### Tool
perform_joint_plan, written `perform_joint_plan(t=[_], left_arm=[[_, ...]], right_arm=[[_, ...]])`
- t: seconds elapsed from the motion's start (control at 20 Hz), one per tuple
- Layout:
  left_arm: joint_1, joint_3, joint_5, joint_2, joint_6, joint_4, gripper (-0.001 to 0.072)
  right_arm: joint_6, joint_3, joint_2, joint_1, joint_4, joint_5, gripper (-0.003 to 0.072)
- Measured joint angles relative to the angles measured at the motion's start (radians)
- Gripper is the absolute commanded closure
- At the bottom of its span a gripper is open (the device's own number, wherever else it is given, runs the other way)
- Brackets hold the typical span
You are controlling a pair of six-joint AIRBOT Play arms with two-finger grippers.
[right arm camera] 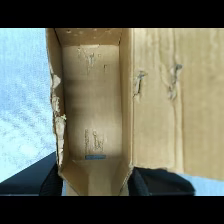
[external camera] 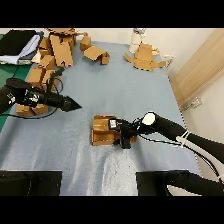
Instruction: Fold the box.
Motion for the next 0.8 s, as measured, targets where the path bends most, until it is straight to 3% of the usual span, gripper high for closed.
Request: perform_joint_plan(t=[0.15,0.3,0.55,0.6,0.65,0.7,0.8], left_arm=[[-0.004,0.007,0.011,-0.039,0.301,-0.131,0.0699],[-0.044,-0.016,-0.008,-0.017,0.459,-0.14,0.0699],[-0.043,-0.261,0.004,0.119,0.751,-0.209,0.0694],[-0.037,-0.312,0.034,0.13,0.803,-0.231,0.0473],[-0.034,-0.357,0.061,0.132,0.848,-0.243,0.0192],[-0.033,-0.387,0.079,0.13,0.879,-0.25,0.0108],[-0.043,-0.419,0.096,0.125,0.923,-0.251,0.0108]], right_arm=[[0.0,0.0,0.0,0.0,0.0,0.0,0.0229],[0.0,0.0,0.0,0.0,0.0,0.0,0.0229],[0.0,0.0,0.0,0.0,0.0,0.0,0.0229],[0.0,0.0,0.0,0.0,0.0,0.0,0.0229],[0.0,0.0,0.0,0.0,0.0,0.0,0.0229],[0.0,0.0,0.0,0.0,0.0,0.0,0.0229],[0.0,0.0,0.0,0.0,0.0,0.0,0.0229]])
